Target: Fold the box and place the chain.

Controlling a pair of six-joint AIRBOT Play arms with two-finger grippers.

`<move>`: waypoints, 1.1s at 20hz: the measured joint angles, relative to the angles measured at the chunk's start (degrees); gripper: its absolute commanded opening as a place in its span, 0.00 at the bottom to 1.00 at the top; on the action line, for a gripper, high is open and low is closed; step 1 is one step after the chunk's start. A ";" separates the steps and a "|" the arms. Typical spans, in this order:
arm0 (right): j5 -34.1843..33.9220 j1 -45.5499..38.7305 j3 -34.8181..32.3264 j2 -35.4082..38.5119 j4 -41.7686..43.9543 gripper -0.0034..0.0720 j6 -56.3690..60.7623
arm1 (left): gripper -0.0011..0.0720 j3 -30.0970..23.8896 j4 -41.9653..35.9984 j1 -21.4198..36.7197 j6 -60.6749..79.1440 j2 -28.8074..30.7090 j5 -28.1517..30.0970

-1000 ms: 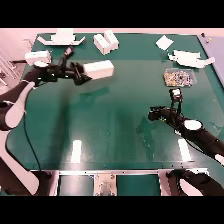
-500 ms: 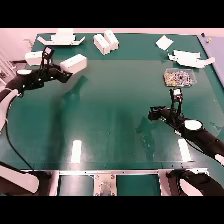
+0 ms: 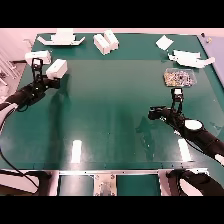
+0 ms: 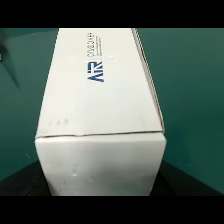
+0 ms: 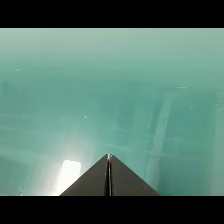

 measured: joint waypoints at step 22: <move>0.07 0.28 1.90 0.00 3.61 0.26 -0.02 | 1.00 -0.11 -11.32 -0.09 1.33 0.92 17.31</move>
